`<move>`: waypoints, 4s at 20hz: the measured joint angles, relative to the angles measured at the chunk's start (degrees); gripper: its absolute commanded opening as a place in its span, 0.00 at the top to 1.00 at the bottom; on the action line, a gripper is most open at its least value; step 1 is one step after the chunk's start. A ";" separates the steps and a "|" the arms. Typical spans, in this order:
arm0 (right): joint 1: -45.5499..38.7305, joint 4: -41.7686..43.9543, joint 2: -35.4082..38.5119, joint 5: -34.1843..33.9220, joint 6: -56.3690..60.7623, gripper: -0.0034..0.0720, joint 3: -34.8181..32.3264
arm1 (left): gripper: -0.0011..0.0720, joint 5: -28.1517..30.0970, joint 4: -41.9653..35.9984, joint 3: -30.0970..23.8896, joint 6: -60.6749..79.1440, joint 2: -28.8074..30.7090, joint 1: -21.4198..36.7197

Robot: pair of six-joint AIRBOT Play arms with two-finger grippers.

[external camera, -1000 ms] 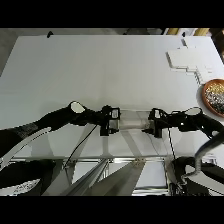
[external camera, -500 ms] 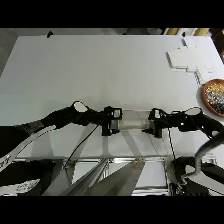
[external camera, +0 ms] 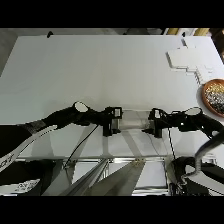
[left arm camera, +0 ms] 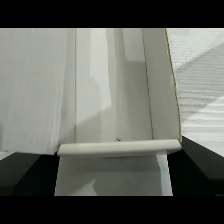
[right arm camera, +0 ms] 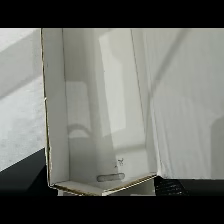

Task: Fold the box and place the chain.

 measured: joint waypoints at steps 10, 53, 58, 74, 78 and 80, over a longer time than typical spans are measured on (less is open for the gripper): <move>0.00 -0.04 0.00 0.00 -0.04 0.40 0.00 | 0.70 1.14 -0.83 0.04 0.55 -0.44 -1.03; 0.02 -12.46 14.08 1.42 12.15 0.04 -0.09 | 0.70 1.36 -0.42 0.07 -0.48 -0.46 -1.25; 0.02 -21.22 23.10 1.64 25.38 0.12 -0.09 | 0.70 1.36 -0.42 0.07 -0.48 -0.46 -1.25; 7.74 -3.80 33.27 -0.35 30.38 0.93 -0.09 | 0.70 1.36 -0.42 0.07 -0.46 -0.46 -1.25; 8.63 7.21 24.68 -13.73 29.49 0.93 -0.07 | 0.70 1.36 -0.42 0.07 -0.46 -0.46 -1.25; 8.83 9.86 19.26 -17.77 29.40 0.93 -0.07 | 0.70 1.36 -0.42 0.07 -0.46 -0.46 -1.25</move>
